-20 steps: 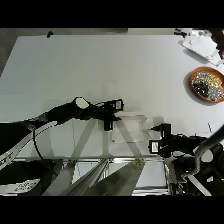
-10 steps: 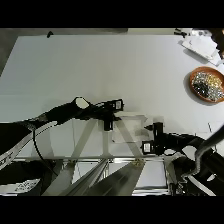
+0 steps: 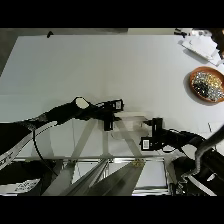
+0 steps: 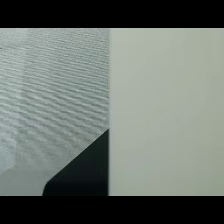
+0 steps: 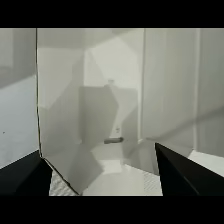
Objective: Fold the box and place the chain.
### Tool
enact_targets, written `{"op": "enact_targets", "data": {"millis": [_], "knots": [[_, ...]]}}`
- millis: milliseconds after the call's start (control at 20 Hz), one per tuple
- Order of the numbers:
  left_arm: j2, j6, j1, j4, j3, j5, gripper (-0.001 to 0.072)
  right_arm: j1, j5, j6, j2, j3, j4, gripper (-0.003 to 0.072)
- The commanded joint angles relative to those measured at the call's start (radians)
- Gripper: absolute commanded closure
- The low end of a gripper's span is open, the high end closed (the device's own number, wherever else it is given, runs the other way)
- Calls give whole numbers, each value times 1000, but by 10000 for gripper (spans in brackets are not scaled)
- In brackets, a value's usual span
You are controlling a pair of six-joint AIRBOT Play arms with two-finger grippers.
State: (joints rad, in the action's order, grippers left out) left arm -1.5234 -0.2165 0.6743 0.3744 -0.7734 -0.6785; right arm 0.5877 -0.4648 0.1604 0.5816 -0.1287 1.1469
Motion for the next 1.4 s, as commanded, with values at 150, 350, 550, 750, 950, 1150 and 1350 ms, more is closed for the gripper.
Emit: {"op": "enact_targets", "data": {"millis": [150, 350, 550, 750, 950, 1150, 1350], "knots": [[0, 0, 0, 0, 0, 0, 696, -4, -21, 69, 0, -16, -3, -16], [0, 0, 0, 0, 0, 0, 696, -63, -32, 122, 0, -18, -9, -16], [0, 0, 0, 0, 0, 0, 696, -119, -60, 119, 0, -55, -85, -16], [0, 0, 0, 0, 0, 1, 696, -126, -58, 118, 5, -63, -108, -16], [0, 0, 0, 0, 0, 0, 696, -164, -36, 93, 35, -64, -110, -16], [0, 0, 0, 0, 0, 0, 696, -220, -56, -131, 71, -70, -275, -15], [0, 0, 0, 0, 0, 1, 696, -301, -158, -357, 179, -116, -454, -15]]}}
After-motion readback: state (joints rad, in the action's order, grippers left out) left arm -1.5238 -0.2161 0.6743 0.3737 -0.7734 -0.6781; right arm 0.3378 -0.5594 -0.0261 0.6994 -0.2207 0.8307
